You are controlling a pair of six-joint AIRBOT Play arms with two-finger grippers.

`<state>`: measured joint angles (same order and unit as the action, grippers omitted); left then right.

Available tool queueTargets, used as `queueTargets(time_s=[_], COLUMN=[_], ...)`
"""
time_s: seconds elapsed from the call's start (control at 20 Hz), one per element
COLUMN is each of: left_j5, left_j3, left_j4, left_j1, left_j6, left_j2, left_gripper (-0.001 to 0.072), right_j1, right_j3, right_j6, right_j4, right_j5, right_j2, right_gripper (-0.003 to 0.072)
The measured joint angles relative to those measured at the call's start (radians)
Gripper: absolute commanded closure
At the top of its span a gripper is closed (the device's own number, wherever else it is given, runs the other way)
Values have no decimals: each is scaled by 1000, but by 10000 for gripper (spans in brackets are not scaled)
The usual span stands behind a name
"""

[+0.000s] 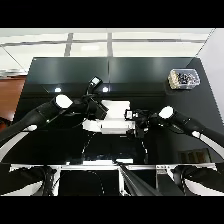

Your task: Fold the box and place the chain.

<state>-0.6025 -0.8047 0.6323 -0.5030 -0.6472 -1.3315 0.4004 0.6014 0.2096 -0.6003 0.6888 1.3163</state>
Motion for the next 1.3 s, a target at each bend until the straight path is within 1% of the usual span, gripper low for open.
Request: queueTargets(time_s=[0.2,0.3,0.4,0.55,0.65,0.7,0.75,0.8,0.85,0.95,1.0,1.1,1.15,1.3], left_j5=[-37,-53,-107,-171,-190,-184,-188,-203,-250,-335,-351,-367,-358,-270], left_j3=[0,-13,-38,-56,-28,-5,22,45,66,100,109,124,128,133], left_j4=[10,15,43,154,197,188,163,134,107,89,94,151,190,318], left_j1=[1,11,39,113,200,251,304,346,377,395,385,327,287,153], left_j6=[-14,-15,-39,-138,-151,-132,-96,-46,19,148,192,266,297,355], left_j2=[-51,-54,-39,40,127,166,201,222,237,245,245,242,241,237], left_gripper=[687,687,687,681,681,659,488,197,-7,-4,-4,-5,-2,0], right_j1=[0,0,0,0,0,0,0,0,0,0,0,0,0,0], right_j3=[0,0,0,0,0,0,0,0,0,0,0,0,0,0], right_j6=[0,0,0,0,0,0,0,0,0,0,0,0,0,0], right_j4=[0,0,0,0,0,0,0,0,0,0,0,0,0,0], right_j5=[0,0,0,0,0,0,0,0,0,0,0,0,0,0], right_j2=[0,0,0,0,0,0,0,0,0,0,0,0,0,0], right_gripper=[453,453,453,453,453,453,453,453,453,453,453,453,453,453])
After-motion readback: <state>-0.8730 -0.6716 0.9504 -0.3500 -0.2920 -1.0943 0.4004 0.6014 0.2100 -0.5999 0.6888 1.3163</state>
